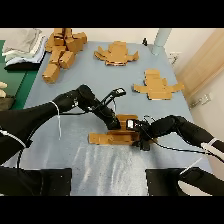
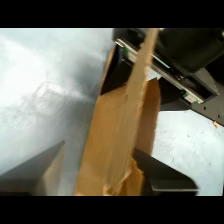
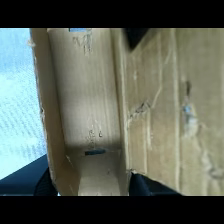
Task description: Fold the box.
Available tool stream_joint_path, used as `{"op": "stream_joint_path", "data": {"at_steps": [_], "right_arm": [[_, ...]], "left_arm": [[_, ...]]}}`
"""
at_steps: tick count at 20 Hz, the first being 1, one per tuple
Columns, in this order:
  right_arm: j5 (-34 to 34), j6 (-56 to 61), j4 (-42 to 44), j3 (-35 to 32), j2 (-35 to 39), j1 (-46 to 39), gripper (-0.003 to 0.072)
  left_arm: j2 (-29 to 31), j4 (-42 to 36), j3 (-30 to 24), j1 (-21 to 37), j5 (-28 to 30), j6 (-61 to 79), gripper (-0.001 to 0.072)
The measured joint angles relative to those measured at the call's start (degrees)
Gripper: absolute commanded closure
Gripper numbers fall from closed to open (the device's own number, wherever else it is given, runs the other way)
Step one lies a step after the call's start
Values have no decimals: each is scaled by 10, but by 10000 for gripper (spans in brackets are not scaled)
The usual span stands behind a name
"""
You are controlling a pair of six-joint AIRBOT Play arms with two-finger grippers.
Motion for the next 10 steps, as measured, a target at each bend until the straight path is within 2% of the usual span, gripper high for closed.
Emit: {"op": "stream_joint_path", "data": {"at_steps": [3, 4, 5, 6, 10], "right_arm": [[0, 0, 0, 0, 0, 0, 202], [0, 0, 0, 0, 0, 0, 202], [0, 0, 0, 0, 0, 0, 202], [-1, 0, 0, 0, 0, 0, 202], [0, 0, 0, 0, 0, 0, 202]], "left_arm": [[13, 27, 1, 35, -23, -53, 16], [17, 34, 1, 49, -40, -70, 161], [20, 38, 1, 61, -61, -87, 481], [22, 41, 1, 72, -83, -102, 694], [26, 48, 1, 101, -162, -138, 700]]}}
